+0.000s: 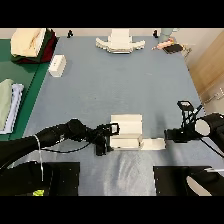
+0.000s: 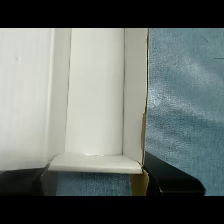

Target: Fold the box.

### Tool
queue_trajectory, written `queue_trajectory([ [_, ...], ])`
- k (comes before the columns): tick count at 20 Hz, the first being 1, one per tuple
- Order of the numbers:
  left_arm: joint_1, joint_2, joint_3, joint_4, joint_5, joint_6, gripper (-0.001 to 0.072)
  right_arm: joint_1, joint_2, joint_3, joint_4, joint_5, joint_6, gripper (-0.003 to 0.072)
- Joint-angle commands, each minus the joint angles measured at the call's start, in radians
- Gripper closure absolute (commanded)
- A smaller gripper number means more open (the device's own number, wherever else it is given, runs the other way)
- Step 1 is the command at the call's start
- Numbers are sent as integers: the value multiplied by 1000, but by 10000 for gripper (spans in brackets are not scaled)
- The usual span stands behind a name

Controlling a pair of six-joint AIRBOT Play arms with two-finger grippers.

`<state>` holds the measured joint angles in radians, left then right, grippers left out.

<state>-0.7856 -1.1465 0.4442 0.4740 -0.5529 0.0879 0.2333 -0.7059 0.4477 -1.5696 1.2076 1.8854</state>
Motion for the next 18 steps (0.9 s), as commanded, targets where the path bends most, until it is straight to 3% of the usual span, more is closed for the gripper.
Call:
queue_trajectory([
  [1,0,0,0,1,0,0,286,-122,-85,-43,193,-10,-19,686],
  [6,0,0,0,1,0,0,285,-134,-103,-49,251,-39,-86,687],
  [10,0,0,0,1,0,0,285,-134,-95,-49,419,-11,-169,688],
  [18,0,-1,0,1,0,0,286,-133,56,-50,469,48,-179,687],
])
